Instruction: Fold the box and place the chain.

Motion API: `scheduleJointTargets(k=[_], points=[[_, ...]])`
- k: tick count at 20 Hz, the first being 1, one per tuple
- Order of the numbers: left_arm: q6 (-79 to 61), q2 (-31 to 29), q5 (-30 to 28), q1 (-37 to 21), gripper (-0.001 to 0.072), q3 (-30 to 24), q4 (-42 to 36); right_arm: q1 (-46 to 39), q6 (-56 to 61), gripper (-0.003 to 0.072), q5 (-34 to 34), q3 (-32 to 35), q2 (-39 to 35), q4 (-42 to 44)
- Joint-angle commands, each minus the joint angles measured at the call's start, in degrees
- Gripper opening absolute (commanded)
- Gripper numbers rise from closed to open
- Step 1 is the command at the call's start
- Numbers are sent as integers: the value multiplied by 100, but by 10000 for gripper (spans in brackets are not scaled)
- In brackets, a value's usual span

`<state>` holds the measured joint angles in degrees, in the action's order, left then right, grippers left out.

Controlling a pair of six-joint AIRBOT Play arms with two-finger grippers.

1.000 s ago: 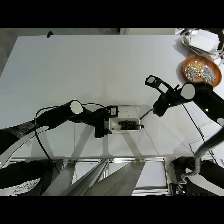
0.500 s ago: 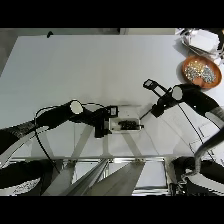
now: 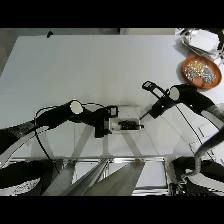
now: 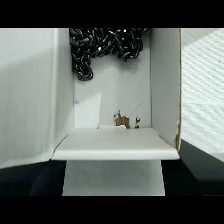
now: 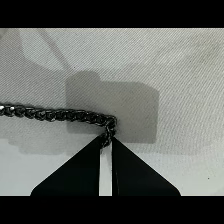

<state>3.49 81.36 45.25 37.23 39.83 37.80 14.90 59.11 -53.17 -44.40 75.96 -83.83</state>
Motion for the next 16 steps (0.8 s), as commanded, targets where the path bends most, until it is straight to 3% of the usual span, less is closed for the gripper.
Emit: scheduleJointTargets(k=[1,4,8,13,16], points=[[-2,-4,-2,0,286,0,0,2,105,15,-24,0,33,24],[-2,-4,-2,0,286,0,0,2,326,15,-81,0,-372,31],[-2,-4,-2,0,286,0,0,-9,345,13,-505,0,-1453,151],[-2,-4,-2,0,286,0,0,-9,144,15,-1259,-2,-3021,1738],[-2,-4,-2,0,286,0,0,-9,144,15,-1366,0,-3915,2986]])
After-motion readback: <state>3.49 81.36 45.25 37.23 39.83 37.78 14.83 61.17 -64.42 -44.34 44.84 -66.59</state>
